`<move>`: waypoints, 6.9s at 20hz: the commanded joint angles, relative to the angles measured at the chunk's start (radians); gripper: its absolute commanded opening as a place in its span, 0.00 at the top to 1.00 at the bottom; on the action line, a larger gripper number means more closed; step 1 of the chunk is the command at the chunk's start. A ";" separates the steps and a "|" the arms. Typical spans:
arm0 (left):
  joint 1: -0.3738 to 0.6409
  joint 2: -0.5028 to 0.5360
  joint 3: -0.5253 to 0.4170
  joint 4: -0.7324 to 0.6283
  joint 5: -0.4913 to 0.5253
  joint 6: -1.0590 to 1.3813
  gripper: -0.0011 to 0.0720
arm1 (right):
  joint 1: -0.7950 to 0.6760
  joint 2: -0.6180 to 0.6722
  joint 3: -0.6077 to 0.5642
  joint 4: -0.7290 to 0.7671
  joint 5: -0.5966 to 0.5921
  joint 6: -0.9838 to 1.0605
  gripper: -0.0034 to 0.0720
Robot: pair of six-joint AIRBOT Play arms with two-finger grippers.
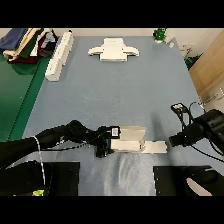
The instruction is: Fold the box.
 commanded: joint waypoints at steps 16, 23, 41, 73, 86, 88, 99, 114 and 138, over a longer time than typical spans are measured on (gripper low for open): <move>0.000 0.000 0.001 0.000 0.000 0.000 0.27 | -0.167 -0.059 -0.044 0.726 0.093 -0.220 0.96; 0.000 0.000 0.001 0.000 0.000 0.000 0.27 | -0.168 -0.062 -0.045 0.499 0.124 -0.139 0.95; 0.000 0.000 0.001 0.000 0.000 0.000 0.27 | -0.167 -0.027 -0.019 0.735 0.097 -0.253 0.75; 0.000 0.000 0.001 0.000 0.000 0.000 0.27 | 0.093 -0.016 0.196 0.131 -0.011 0.297 0.94; 0.000 0.000 0.001 0.000 0.000 0.000 0.27 | -0.154 -0.110 -0.016 0.435 0.160 0.104 0.95; 0.000 0.000 0.001 0.000 0.000 0.000 0.27 | -0.152 -0.110 -0.063 0.522 0.202 0.052 0.95; 0.000 0.000 0.001 0.000 0.000 0.000 0.27 | -0.152 -0.109 -0.111 0.734 0.198 -0.104 0.95; 0.000 0.000 0.001 0.000 0.000 0.000 0.27 | -0.135 -0.087 0.014 0.770 0.130 -0.136 0.35; 0.000 0.000 0.001 0.000 0.000 0.000 0.27 | 0.582 -0.329 0.233 0.159 0.164 0.723 0.47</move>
